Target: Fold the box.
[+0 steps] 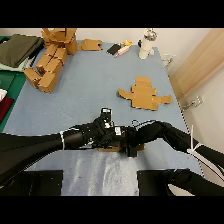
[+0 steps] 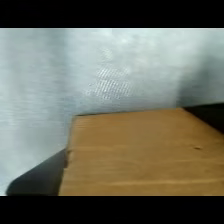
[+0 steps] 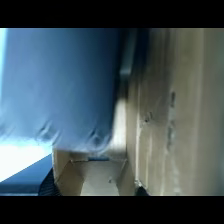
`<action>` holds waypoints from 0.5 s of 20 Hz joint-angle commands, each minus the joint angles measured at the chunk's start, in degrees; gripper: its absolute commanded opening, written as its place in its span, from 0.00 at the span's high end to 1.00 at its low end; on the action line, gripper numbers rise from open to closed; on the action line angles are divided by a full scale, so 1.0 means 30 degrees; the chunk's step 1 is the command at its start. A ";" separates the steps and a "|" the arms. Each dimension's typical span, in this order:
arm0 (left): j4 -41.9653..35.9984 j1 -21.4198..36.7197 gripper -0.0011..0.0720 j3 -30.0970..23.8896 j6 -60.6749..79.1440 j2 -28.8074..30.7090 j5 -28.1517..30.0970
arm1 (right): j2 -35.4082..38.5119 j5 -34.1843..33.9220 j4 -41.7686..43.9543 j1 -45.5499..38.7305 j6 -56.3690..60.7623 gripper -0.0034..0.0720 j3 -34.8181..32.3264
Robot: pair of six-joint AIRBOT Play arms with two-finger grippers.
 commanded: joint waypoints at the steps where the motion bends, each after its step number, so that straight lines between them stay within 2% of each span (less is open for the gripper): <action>1: 0.0117 0.0022 0.46 0.0000 0.0058 0.0204 -0.0692 | -0.0007 0.0000 -0.0036 0.0015 0.0095 0.27 0.0015; 10: 0.0474 0.0058 0.46 0.0000 0.0073 0.0787 -0.0962 | -0.0007 0.0000 -0.0044 0.0015 0.0095 0.27 0.0015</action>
